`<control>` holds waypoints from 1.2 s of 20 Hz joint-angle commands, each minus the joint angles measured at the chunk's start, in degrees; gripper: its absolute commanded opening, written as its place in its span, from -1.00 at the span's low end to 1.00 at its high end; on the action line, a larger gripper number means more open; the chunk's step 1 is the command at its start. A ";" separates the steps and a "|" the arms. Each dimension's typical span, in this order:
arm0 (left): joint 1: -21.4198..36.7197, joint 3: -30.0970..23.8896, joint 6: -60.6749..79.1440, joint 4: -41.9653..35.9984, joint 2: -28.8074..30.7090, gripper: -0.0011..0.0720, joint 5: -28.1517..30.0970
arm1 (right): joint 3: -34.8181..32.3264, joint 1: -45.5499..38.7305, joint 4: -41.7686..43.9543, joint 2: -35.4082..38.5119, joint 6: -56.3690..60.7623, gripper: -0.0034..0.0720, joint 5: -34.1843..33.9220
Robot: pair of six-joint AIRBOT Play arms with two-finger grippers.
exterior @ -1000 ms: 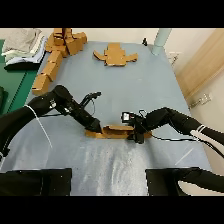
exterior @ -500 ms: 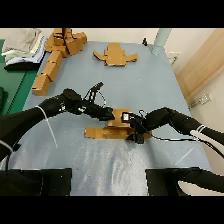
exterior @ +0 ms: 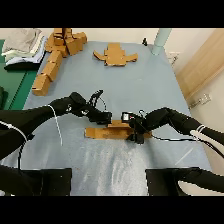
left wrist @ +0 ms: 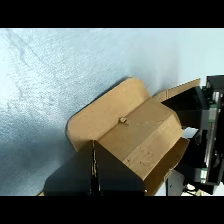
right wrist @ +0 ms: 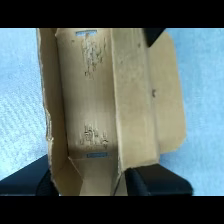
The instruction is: Fold the box.
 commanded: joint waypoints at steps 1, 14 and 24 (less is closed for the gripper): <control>0.46 0.46 0.98 0.50 -1.01 -0.95 -0.72 | -0.02 0.04 0.00 0.00 0.00 0.48 0.09; 11.13 -15.96 38.97 -11.26 23.93 -0.95 -7.93 | -0.02 0.04 0.00 0.00 0.00 0.48 0.11; 0.57 -23.76 65.79 -5.64 33.05 0.88 3.91 | -0.02 0.04 -0.02 0.00 0.00 0.48 0.09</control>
